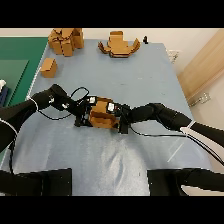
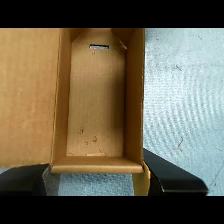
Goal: Fold the box.
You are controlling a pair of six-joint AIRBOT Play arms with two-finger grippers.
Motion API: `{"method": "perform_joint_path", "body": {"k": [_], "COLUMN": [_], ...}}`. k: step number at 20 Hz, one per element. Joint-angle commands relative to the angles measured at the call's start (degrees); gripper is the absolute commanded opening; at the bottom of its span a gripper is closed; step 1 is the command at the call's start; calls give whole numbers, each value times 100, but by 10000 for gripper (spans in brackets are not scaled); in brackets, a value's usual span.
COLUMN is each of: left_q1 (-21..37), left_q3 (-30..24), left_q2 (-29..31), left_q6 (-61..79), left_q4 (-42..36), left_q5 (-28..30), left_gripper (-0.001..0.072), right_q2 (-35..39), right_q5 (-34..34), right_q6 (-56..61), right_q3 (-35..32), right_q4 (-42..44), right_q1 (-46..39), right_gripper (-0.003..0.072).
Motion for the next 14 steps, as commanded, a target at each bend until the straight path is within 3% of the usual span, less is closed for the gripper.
{"method": "perform_joint_path", "body": {"k": [1,2,3,6,7,11,12,14], "left_q1": [2,2,2,2,2,2,2,2], "left_q3": [-2,-2,-2,-2,-2,-2,-2,-2], "left_q2": [-4,-4,-4,-4,-4,-4,-4,-4], "left_q6": [2,2,2,2,2,2,2,2], "left_q4": [0,0,0,0,0,0,0,0], "left_q5": [7,7,9,11,11,11,11,13], "left_gripper": [237,237,236,237,237,237,237,236], "right_q2": [-24,-24,-24,-66,-98,-249,-278,-339], "right_q5": [114,111,114,118,122,407,490,632], "right_q6": [-37,-37,-37,-37,-37,-42,-42,-42], "right_q3": [7,7,7,7,7,9,13,13], "right_q4": [61,70,70,70,101,411,413,411], "right_q1": [46,46,46,46,46,127,192,328], "right_gripper": [334,248,216,202,153,147,56,21]}}
